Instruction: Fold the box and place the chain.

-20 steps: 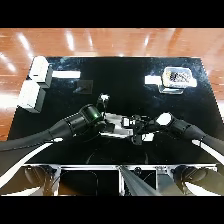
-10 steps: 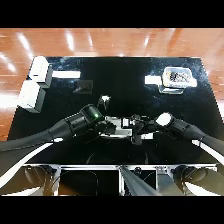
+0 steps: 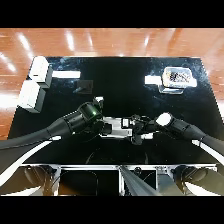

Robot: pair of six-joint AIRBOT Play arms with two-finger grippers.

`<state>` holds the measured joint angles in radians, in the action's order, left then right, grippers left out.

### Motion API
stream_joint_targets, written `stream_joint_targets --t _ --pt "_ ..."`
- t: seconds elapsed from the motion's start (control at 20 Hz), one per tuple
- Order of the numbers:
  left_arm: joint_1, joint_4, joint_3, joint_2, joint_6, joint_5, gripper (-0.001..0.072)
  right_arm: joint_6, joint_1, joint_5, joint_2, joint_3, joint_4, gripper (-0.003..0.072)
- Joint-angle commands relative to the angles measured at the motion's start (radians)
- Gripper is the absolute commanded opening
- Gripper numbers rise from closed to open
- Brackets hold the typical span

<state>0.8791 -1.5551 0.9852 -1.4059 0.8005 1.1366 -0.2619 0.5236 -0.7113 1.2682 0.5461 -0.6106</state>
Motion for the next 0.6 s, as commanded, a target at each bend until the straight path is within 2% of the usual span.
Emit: stream_joint_targets --t 0.0,0.25,0.55 --pt "-0.002 -0.026 0.0 0.001 -0.02 0.002 0.055 0.001 0.0 0.0 0.0 0.0 0.0 0.0632" --pt "-0.002 -0.028 0.0 -0.002 -0.027 -0.068 0.0549 0.001 0.0 0.0 0.0 0.0 0.0 0.0632" --pt "-0.019 -0.029 -0.001 -0.01 -0.026 -0.068 0.0538 0.001 0.0 0.0 0.0 0.0 0.0 0.0632"
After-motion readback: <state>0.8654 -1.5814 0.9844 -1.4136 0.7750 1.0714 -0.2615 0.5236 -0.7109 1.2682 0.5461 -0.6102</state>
